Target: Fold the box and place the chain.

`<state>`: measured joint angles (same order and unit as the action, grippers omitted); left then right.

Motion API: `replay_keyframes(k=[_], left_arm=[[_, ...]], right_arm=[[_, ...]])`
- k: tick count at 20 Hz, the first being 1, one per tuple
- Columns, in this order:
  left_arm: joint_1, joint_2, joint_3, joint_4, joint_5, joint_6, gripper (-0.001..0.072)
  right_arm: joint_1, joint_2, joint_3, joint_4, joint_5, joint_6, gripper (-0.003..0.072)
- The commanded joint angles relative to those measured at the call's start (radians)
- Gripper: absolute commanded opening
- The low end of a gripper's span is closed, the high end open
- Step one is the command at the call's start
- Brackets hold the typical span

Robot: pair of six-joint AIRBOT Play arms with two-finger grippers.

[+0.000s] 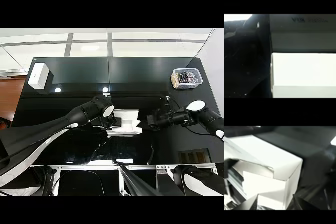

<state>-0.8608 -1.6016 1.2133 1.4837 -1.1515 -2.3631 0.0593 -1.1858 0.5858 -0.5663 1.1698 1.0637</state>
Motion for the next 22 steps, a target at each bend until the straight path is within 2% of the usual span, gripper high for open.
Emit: replay_keyframes(k=[1,4,8,14,15,22], left_arm=[[0.006,0.000,0.001,-0.001,0.010,0.000,0.0028],[0.010,0.000,0.001,0.000,0.010,0.000,0.0027],[0.010,0.000,0.000,-0.001,0.017,0.000,0.0027],[0.010,0.000,0.000,0.000,0.018,0.000,0.0027],[0.010,0.000,0.000,0.000,0.017,0.000,0.0027],[0.010,0.000,0.000,-0.001,0.018,0.000,0.0027]], right_arm=[[0.093,-0.001,0.021,-0.074,-0.045,0.096,0.0471],[0.175,-0.001,0.077,-0.119,-0.105,0.181,0.0471],[0.272,-0.001,0.141,-0.288,-0.149,0.373,0.0465],[0.379,-0.002,0.161,-0.444,-0.259,0.615,0.0463],[0.392,-0.004,0.169,-0.470,-0.262,0.641,0.0436],[0.500,-0.077,0.272,-0.702,-0.190,0.865,0.0436]])
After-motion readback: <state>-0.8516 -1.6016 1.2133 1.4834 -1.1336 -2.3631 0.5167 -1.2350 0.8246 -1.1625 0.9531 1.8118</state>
